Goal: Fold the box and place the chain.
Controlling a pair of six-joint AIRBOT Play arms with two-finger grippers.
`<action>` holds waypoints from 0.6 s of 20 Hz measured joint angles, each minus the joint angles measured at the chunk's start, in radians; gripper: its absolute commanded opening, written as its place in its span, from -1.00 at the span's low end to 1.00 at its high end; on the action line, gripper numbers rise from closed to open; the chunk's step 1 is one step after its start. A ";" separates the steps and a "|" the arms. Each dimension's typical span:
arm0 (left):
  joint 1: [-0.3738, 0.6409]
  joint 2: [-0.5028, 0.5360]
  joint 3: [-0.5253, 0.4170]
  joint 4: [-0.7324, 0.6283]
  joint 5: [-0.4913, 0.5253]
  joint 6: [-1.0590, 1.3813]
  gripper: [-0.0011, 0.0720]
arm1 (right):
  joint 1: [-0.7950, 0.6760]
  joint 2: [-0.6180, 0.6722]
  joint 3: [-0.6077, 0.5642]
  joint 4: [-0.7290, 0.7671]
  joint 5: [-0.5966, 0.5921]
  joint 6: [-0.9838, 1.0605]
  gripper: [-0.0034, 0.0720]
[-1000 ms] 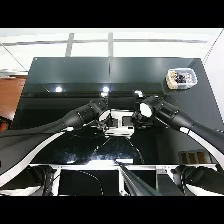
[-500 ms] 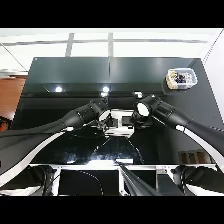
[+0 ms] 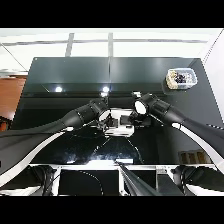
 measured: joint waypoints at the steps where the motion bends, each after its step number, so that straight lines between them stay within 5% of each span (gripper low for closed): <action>1: 0.000 0.000 0.000 0.000 0.000 0.000 -0.89 | 0.000 -0.004 0.000 -0.001 0.001 0.000 -0.12; 9: 0.000 0.000 0.000 0.000 0.001 0.000 -0.89 | 0.000 -0.018 0.001 -0.002 0.011 0.004 -0.16; 10: 0.000 0.000 0.000 0.000 0.001 0.000 -0.89 | 0.000 -0.019 0.001 -0.002 0.012 0.003 -0.51; 12: 0.000 0.000 0.000 0.000 0.002 0.000 -0.89 | 0.000 -0.020 0.002 0.001 0.013 0.004 -0.57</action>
